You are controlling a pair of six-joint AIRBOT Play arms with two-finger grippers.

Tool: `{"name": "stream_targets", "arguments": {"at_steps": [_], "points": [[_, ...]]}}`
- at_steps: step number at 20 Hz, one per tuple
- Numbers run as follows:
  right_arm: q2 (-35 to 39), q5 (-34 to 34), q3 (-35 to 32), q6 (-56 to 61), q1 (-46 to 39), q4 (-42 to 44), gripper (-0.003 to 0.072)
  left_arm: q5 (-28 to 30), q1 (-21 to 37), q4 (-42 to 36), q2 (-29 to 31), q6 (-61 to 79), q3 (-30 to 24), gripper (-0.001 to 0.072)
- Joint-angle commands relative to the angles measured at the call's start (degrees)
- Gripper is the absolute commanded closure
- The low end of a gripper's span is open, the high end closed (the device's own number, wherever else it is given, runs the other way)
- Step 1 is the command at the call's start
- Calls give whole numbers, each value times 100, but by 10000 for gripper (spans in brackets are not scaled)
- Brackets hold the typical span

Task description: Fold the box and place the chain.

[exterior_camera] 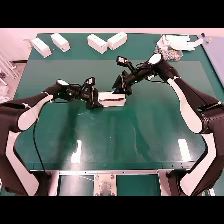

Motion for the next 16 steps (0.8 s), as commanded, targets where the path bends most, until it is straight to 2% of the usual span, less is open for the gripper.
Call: {"name": "stream_targets", "arguments": {"at_steps": [1,5,6,16], "points": [[-2,-17,-13,125,7,-11,320,-4,-4,4,4,9,2,176],[-2,-20,-120,129,7,-26,323,-4,-4,4,2,9,4,176],[-2,-20,-157,129,7,-28,343,-4,-4,4,4,9,4,176],[-2,96,-616,105,13,72,341,-2,-4,4,2,9,4,176]]}}
